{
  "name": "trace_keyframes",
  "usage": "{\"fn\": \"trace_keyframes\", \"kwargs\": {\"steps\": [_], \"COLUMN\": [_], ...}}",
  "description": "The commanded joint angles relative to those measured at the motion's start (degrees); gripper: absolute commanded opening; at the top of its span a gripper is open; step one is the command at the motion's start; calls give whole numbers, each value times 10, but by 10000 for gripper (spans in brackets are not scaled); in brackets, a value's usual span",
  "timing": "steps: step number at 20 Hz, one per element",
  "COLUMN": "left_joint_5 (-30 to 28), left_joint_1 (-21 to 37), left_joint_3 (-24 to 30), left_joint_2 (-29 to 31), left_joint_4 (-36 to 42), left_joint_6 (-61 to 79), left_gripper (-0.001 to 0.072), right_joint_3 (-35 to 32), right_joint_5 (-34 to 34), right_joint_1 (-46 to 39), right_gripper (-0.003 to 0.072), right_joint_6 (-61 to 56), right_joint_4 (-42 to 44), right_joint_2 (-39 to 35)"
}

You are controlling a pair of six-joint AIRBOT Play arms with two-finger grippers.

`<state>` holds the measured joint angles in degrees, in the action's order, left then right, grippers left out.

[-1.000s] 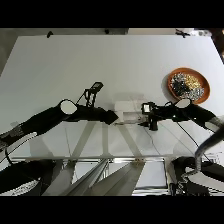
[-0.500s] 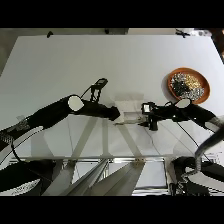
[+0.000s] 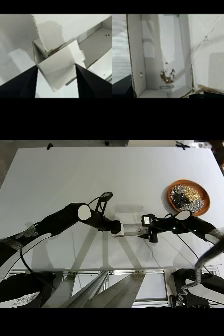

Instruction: Fold the box and place the chain.

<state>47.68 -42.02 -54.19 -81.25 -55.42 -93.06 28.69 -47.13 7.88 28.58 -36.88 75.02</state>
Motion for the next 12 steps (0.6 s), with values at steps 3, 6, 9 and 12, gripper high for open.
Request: {"fn": "trace_keyframes", "kwargs": {"steps": [3,6,9,12], "left_joint_5": [35,81,115,118], "left_joint_1": [-17,-25,-31,-38], "left_joint_3": [-49,-82,-106,-123], "left_joint_2": [-41,-59,-74,-85], "left_joint_4": [-27,-82,-129,-132], "left_joint_6": [-65,-126,-183,-217], "left_gripper": [505,505,504,477], "right_joint_3": [0,0,0,0], "right_joint_5": [0,0,0,0], "right_joint_1": [0,0,0,0], "right_gripper": [398,398,398,398], "right_joint_6": [0,0,0,0], "right_joint_4": [0,0,0,0], "right_joint_2": [0,0,0,0]}}
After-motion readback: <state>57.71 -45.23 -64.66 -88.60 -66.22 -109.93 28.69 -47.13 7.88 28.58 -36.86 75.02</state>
